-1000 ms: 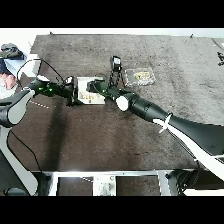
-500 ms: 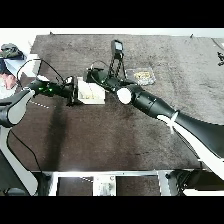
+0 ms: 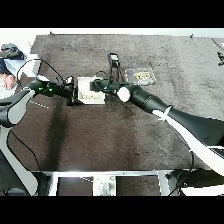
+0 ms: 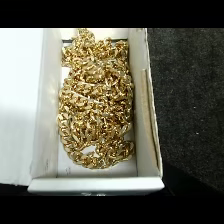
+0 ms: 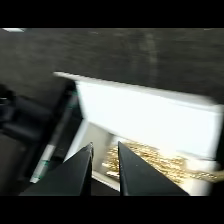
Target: Fold the box and place the chain.
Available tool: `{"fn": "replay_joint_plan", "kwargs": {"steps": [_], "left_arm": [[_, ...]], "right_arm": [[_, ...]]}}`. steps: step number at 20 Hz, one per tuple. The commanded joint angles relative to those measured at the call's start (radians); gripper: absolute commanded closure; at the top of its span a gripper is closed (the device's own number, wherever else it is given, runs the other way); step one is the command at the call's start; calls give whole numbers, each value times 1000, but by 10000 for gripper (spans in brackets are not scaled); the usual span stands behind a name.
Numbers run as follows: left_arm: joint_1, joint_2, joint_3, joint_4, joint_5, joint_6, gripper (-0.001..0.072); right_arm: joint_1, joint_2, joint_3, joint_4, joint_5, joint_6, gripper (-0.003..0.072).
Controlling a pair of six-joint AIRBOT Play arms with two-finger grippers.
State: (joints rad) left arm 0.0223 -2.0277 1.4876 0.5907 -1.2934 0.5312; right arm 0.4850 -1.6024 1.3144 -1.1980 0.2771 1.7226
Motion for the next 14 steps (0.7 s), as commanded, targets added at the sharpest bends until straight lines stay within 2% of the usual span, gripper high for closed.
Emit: {"fn": "replay_joint_plan", "kwargs": {"steps": [1, 2, 6, 9, 14], "left_arm": [[0, 1, 0, 0, 0, 0, 411], [0, 1, 0, 0, 0, 0, 411], [0, 1, 0, 0, 0, 0, 411], [0, 1, 0, 0, 0, 0, 411], [0, 1, 0, 0, 0, 0, 411]], "right_arm": [[-95, 34, -1, -71, 166, 2, 421], [-131, 40, -1, -75, 195, 1, 347], [-250, 32, -47, -77, 164, 62, 350], [-313, -23, -80, -76, 122, 96, 350], [-348, -125, -76, 65, -19, 95, 351]]}}
